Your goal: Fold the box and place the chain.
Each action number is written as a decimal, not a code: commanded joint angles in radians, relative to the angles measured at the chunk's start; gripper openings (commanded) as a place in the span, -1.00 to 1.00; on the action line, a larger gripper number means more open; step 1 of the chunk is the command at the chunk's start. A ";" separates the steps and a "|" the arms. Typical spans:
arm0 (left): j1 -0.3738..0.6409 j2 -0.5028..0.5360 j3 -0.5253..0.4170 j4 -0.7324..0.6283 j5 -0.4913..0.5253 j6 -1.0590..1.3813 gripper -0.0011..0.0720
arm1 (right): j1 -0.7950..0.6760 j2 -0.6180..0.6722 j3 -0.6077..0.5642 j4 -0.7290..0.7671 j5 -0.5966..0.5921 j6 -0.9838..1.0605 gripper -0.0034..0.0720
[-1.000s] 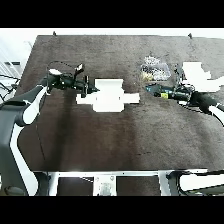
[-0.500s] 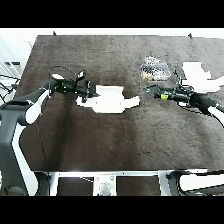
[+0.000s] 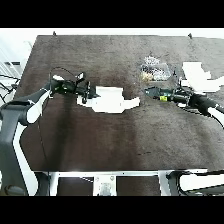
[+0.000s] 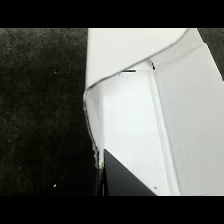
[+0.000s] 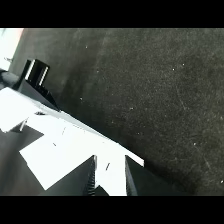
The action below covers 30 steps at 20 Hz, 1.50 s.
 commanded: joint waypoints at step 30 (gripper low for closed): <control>0.004 0.000 0.000 -0.032 0.046 -0.031 -0.92 | 0.294 0.133 -0.015 -0.320 -0.048 -0.303 0.27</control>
